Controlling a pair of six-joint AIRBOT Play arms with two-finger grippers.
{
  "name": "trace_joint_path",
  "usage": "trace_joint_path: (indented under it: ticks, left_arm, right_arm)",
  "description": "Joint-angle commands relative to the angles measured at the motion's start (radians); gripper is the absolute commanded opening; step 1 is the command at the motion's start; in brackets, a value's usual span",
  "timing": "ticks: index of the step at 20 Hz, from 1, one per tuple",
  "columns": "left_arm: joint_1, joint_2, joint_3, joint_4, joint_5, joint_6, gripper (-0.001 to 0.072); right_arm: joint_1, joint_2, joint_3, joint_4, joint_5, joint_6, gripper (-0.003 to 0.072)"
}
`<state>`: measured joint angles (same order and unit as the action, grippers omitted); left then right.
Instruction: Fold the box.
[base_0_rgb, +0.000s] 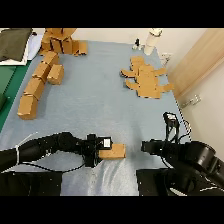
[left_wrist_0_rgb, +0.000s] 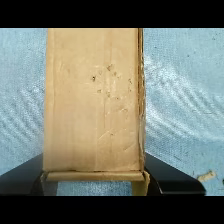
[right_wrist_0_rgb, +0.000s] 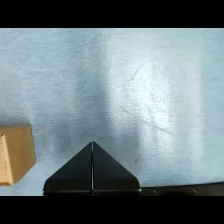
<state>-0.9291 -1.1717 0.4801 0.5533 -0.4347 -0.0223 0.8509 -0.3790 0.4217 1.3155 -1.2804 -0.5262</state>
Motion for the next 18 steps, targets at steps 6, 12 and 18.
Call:
trace_joint_path:
  ticks: [6, 12, 18]
  left_arm:
    - [0.005, 0.02, 0.003, 0.0, 0.018, -0.066, 0.0523]
    - [0.178, 0.19, 0.013, 0.106, 0.026, -0.415, 0.0523]
    - [0.613, 0.256, 0.013, 0.442, 0.011, -0.768, 0.0524]
  right_arm:
    - [-0.05, -0.238, 0.021, 0.021, 0.252, 0.085, 0.0001]
    - [-0.05, -0.262, 0.022, -0.002, 0.269, 0.119, 0.0001]
    - [-0.05, -0.262, 0.026, -0.055, 0.278, 0.118, 0.0001]
